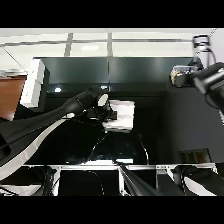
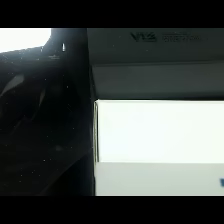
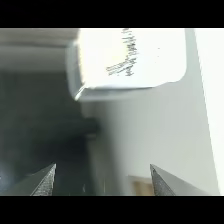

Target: Fold the box and place the chain.

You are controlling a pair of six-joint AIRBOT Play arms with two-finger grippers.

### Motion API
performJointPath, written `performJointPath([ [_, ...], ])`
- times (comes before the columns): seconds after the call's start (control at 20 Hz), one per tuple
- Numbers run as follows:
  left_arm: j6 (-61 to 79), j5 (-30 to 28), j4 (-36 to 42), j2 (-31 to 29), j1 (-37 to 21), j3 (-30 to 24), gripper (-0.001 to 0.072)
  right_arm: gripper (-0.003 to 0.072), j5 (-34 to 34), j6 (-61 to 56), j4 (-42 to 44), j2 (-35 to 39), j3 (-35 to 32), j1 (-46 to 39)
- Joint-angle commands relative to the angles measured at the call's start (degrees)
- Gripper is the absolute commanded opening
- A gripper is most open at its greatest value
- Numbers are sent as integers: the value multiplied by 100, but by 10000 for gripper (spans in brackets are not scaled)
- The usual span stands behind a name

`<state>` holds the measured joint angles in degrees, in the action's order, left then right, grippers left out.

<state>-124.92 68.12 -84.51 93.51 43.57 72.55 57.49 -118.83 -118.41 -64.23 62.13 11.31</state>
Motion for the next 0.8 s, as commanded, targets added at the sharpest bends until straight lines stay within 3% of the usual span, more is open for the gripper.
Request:
performJointPath([
  [0.0,0,-7,0,0,-4,0,29,691,-1580,-87,1508,-555,79,-1696],
  [0.15,2,103,-2,0,-2,-2,29,689,-1272,245,2439,-1722,1244,-2474],
  [0.4,2,111,-4,0,-4,-2,29,689,671,321,2697,-4218,4308,-2691],
  [0.5,2,116,-2,0,-2,0,29,680,1126,308,2693,-4927,5195,-2693],
  [0.6,2,116,-4,0,-2,-2,29,668,1268,96,2695,-5377,5716,-2702],
  [0.75,2,160,0,0,-2,-2,29,668,1069,-435,2743,-5549,5718,-2717],
])
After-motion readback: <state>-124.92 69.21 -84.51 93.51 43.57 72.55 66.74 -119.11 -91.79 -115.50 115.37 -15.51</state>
